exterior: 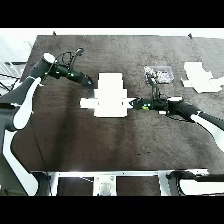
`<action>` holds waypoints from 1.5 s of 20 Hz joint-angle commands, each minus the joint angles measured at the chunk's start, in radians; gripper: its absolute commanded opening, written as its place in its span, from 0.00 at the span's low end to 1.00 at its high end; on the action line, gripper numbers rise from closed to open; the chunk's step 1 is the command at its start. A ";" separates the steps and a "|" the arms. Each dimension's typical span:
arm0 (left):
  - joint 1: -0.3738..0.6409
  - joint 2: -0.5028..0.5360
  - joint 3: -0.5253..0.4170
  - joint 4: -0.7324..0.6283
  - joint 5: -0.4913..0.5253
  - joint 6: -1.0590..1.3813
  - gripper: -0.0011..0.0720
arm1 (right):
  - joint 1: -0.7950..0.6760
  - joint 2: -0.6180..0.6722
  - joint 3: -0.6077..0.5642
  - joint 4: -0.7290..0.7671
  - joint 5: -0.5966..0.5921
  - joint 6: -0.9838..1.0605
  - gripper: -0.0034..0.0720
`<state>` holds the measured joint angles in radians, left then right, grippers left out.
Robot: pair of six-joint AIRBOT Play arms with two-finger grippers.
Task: Fold the box and place the chain.
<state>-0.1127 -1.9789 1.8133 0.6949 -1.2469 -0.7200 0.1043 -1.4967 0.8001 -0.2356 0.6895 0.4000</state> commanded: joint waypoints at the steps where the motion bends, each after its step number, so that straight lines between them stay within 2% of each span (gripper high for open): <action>1: -0.003 -0.063 0.048 -0.022 -0.035 -0.021 0.80 | 0.001 0.000 -0.002 0.027 -0.011 -0.020 0.06; 6: -0.011 -0.109 0.048 -0.081 -0.055 0.001 0.80 | 0.007 0.000 -0.005 0.027 -0.010 -0.043 0.06; 11: -0.064 -0.135 0.048 -0.091 -0.045 0.046 0.80 | 0.015 0.000 -0.005 0.034 -0.010 -0.046 0.06; 15: -0.066 -0.136 0.048 -0.095 -0.032 0.056 0.79 | 0.014 0.000 -0.005 0.034 -0.010 -0.046 0.06; 16: -0.066 -0.136 0.048 -0.094 -0.038 0.057 0.72 | 0.014 0.000 -0.005 0.034 -0.010 -0.046 0.06; 23: -0.066 -0.136 0.048 -0.093 -0.068 0.084 0.69 | 0.014 0.000 -0.005 0.033 -0.010 -0.046 0.06; 24: -0.066 -0.137 0.048 -0.093 -0.075 0.090 0.64 | 0.014 0.000 -0.005 0.034 -0.010 -0.046 0.06; 25: -0.066 -0.137 0.048 -0.095 -0.074 0.095 0.52 | 0.014 0.000 -0.005 0.033 -0.010 -0.046 0.06; 26: -0.066 -0.137 0.048 -0.097 -0.070 0.103 0.50 | 0.014 0.000 -0.005 0.033 -0.010 -0.046 0.06; 27: -0.066 -0.137 0.048 -0.101 -0.067 0.102 0.35 | 0.014 0.000 -0.005 0.033 -0.010 -0.046 0.06; 29: -0.066 -0.137 0.048 -0.105 -0.068 0.109 0.30 | 0.014 0.000 -0.005 0.033 -0.010 -0.046 0.06; 30: -0.066 -0.137 0.048 -0.104 -0.077 0.120 0.21 | 0.014 0.000 -0.005 0.033 -0.010 -0.046 0.06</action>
